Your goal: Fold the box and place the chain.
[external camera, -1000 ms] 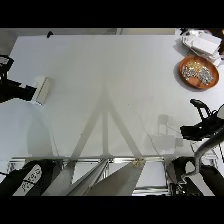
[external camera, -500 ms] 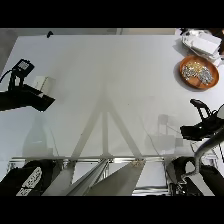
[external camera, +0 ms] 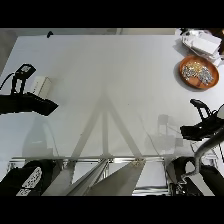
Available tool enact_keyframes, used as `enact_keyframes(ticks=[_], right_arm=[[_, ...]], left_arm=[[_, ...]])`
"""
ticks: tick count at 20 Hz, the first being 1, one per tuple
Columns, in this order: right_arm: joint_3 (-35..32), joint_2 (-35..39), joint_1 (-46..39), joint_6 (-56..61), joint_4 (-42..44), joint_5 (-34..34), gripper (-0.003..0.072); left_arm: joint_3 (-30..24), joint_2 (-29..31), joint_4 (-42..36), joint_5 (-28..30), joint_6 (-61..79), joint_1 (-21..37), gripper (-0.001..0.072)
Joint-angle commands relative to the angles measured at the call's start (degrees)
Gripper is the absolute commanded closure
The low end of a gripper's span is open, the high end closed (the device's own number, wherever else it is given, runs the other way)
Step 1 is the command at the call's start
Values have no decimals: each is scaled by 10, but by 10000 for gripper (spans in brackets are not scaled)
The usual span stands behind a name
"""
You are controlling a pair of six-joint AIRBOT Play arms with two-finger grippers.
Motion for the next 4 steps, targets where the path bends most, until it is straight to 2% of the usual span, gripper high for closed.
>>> enact_keyframes(ticks=[1, 4], right_arm=[[0, 0, 0, 0, 0, 0, 671], [0, 0, 0, 0, 0, 0, 671]], left_arm=[[0, 0, 0, 3, -6, 0, 18], [0, 0, 0, 5, -6, 0, 18]])
